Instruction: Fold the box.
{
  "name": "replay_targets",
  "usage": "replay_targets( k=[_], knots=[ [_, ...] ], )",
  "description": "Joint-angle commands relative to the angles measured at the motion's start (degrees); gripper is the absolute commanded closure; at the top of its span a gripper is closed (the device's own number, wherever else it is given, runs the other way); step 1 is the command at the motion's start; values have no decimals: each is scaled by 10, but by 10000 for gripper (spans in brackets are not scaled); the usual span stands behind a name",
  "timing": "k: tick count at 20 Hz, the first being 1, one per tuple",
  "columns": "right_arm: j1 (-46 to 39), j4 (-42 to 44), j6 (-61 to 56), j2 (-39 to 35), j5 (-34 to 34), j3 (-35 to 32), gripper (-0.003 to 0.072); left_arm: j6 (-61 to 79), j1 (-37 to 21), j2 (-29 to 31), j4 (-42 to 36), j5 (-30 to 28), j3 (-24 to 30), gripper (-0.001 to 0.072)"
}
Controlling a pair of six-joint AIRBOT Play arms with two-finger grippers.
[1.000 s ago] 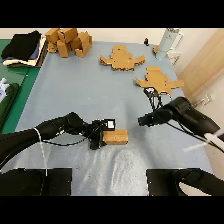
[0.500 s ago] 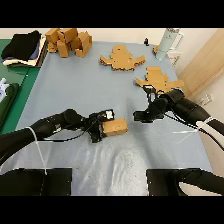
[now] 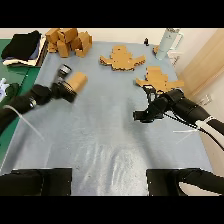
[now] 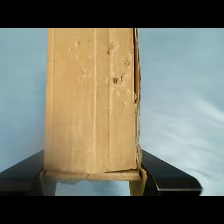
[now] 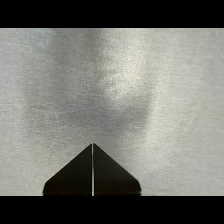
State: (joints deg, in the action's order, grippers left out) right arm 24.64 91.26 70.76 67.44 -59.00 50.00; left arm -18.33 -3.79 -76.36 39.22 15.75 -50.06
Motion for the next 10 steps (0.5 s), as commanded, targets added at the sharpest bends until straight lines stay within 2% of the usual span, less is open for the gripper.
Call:
replay_targets(
  k=[1,5,8,10],
  knots=[
    [0,0,0,0,0,0,681,-74,-119,-121,9,46,-151,272],
    [0,0,0,0,0,0,681,-190,-161,-246,95,55,-327,272],
    [0,-1,0,0,0,0,681,-242,-164,-310,155,97,-407,272],
    [0,0,0,0,0,0,681,-248,-164,-337,164,119,-428,272]
  ],
)
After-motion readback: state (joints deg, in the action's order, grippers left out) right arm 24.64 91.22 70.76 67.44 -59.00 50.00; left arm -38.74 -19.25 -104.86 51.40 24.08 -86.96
